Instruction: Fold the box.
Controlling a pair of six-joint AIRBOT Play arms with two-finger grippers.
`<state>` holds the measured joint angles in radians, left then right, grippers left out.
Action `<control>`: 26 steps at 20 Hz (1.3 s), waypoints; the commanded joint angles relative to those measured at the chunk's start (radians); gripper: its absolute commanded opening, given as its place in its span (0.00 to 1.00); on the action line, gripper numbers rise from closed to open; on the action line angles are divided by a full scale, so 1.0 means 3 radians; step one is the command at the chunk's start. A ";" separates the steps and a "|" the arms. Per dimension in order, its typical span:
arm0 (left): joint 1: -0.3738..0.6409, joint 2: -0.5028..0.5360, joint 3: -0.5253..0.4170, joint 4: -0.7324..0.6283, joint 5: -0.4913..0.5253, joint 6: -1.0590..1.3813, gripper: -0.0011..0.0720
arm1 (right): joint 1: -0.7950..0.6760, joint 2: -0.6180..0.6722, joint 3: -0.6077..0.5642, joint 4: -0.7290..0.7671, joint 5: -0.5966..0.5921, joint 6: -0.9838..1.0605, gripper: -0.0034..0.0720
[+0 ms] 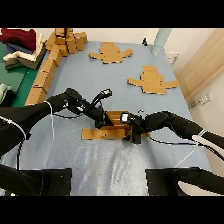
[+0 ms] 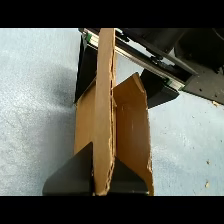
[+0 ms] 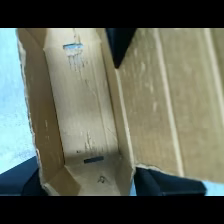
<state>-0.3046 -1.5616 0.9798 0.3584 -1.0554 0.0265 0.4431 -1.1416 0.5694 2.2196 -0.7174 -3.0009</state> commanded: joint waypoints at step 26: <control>0.0001 -0.0001 0.0000 0.0001 0.0001 0.0001 0.03 | 0.0017 0.0117 0.0001 -0.0093 -0.0042 0.0123 0.81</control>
<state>-0.3046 -1.5616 0.9798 0.3592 -1.0565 0.0265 0.4480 -1.1122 0.5694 2.1979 -0.7471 -2.9688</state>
